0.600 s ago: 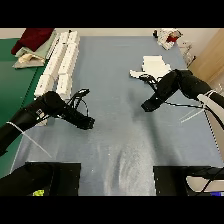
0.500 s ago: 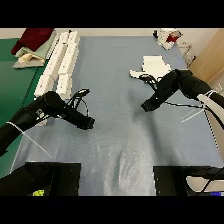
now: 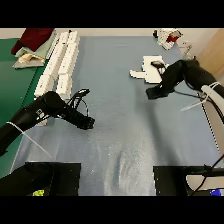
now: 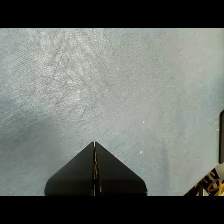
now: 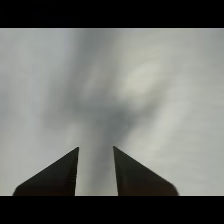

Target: Fold the box.

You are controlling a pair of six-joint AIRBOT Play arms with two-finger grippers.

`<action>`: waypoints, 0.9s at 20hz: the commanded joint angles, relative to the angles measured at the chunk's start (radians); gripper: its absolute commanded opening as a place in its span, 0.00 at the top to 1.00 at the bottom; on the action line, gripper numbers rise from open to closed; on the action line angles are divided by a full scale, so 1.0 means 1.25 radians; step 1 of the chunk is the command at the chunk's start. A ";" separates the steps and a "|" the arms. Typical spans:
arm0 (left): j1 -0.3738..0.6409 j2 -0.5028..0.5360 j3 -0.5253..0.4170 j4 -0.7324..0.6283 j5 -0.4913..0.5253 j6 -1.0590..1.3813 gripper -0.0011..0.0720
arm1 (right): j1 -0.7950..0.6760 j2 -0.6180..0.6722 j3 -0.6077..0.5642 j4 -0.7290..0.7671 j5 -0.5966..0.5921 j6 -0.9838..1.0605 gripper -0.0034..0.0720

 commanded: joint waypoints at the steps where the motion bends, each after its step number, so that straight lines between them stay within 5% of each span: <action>1: 0.000 0.000 0.000 0.000 0.000 0.000 0.97 | -0.128 -0.084 0.192 -0.091 -0.016 0.099 0.48; 5: 0.000 0.000 0.000 0.000 0.000 0.000 0.97 | -0.324 -0.261 0.423 0.037 -0.060 0.119 0.48; 13: 0.000 0.000 0.000 0.000 0.000 0.000 0.97 | -0.429 -0.469 0.567 0.330 -0.056 0.040 0.49; 18: 0.000 0.000 0.000 0.000 0.000 0.000 0.97 | -0.418 -0.540 0.623 0.383 -0.053 0.040 0.49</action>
